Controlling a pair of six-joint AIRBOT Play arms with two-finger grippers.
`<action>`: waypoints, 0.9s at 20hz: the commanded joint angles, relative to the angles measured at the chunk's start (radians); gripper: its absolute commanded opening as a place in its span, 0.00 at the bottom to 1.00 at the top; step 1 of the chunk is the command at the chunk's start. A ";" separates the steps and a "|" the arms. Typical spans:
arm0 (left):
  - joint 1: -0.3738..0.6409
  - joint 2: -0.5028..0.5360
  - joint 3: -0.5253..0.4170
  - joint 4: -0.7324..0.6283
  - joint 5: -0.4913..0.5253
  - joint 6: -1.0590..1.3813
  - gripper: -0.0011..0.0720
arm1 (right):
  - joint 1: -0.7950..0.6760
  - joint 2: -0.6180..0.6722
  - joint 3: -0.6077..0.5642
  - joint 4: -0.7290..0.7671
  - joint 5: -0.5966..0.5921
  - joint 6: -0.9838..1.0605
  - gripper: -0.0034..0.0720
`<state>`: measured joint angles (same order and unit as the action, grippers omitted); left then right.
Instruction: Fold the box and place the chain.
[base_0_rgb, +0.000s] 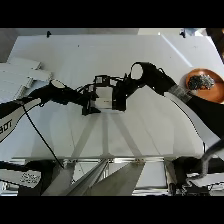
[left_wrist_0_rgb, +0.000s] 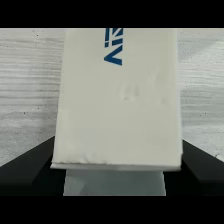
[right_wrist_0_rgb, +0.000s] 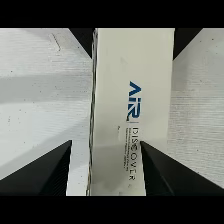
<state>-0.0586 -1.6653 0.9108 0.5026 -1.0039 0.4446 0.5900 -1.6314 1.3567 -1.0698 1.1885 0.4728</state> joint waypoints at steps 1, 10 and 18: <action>0.001 0.000 0.000 0.000 0.002 0.000 0.25 | 0.002 -0.004 0.000 0.002 0.032 0.001 0.66; 0.001 0.000 0.000 0.000 0.002 0.000 0.25 | 0.030 -0.021 0.000 -0.004 0.027 0.001 0.66; 0.001 0.000 0.000 0.000 0.001 0.000 0.25 | 0.029 0.094 0.000 -0.006 0.009 0.015 0.66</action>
<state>-0.0574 -1.6657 0.9112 0.4881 -0.9802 0.4339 0.6220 -1.5803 1.3548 -1.0634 1.2407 0.4747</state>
